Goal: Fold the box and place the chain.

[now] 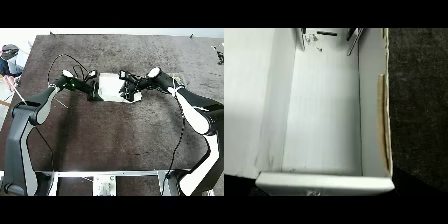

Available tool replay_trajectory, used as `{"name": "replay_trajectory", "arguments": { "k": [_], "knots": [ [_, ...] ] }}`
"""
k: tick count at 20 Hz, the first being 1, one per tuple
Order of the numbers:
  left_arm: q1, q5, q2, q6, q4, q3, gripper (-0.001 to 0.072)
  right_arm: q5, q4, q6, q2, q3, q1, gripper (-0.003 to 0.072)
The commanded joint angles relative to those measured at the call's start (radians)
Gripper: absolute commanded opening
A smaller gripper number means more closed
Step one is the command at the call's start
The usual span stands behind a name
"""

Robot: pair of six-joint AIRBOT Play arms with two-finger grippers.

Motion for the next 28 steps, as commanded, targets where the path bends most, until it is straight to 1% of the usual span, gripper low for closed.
{"name": "replay_trajectory", "arguments": {
  "k": [1,2,3,4,5,7,9,10,14,15,17,19,21,23,24,27,28],
  "knots": [
    [0.000,0.000,0.000,-0.001,0.000,0.000,0.0538,-0.008,-0.015,-0.003,-0.001,0.000,0.002,0.0610],
    [0.000,0.000,0.000,-0.001,0.000,0.000,0.0538,-0.010,-0.027,-0.003,-0.001,0.000,0.001,0.0669],
    [0.000,0.000,0.000,-0.001,0.000,0.000,0.0538,-0.011,-0.043,-0.003,-0.001,0.000,-0.001,0.0600],
    [0.000,0.000,0.000,-0.001,0.000,0.000,0.0538,-0.010,-0.062,0.004,-0.001,0.000,-0.002,0.0509],
    [0.000,0.000,0.000,-0.001,0.000,0.000,0.0538,-0.010,-0.072,0.026,0.000,0.000,-0.007,0.0401],
    [0.000,0.000,0.000,-0.001,0.000,0.000,0.0538,-0.010,-0.076,0.100,0.013,0.000,-0.023,0.0236],
    [0.000,0.000,0.000,-0.001,0.000,0.000,0.0538,0.002,-0.076,0.195,0.040,0.000,-0.047,0.0035],
    [0.000,0.000,0.000,-0.001,0.000,0.000,0.0538,0.003,-0.076,0.272,0.058,0.000,-0.061,0.0010],
    [0.000,0.000,0.000,-0.001,0.000,0.000,0.0538,0.013,-0.103,0.690,0.163,0.002,-0.138,0.0010],
    [0.000,0.000,0.000,-0.001,0.000,0.000,0.0538,0.030,-0.112,0.806,0.182,0.002,-0.165,0.0011],
    [0.000,0.000,0.000,-0.001,0.000,0.000,0.0538,0.109,-0.137,1.010,0.199,0.002,-0.233,0.0011],
    [0.000,0.000,0.000,-0.001,0.000,0.000,0.0538,0.159,-0.136,1.126,0.190,-0.016,-0.293,0.0011],
    [0.000,0.000,0.000,-0.001,0.000,0.000,0.0538,0.144,-0.135,1.178,0.190,-0.072,-0.319,0.0011],
    [0.000,0.000,0.000,-0.001,0.000,0.000,0.0538,0.110,-0.122,1.188,0.190,-0.139,-0.319,0.0011],
    [0.000,0.000,0.000,-0.001,0.000,0.000,0.0538,0.080,-0.096,1.188,0.190,-0.174,-0.319,0.0011],
    [0.000,0.001,0.000,-0.001,0.000,0.000,0.0538,-0.066,0.014,1.174,0.190,-0.281,-0.317,0.0011],
    [0.000,0.000,0.000,-0.001,0.000,0.000,0.0538,-0.078,0.054,1.140,0.185,-0.304,-0.312,0.0011]
  ]
}}
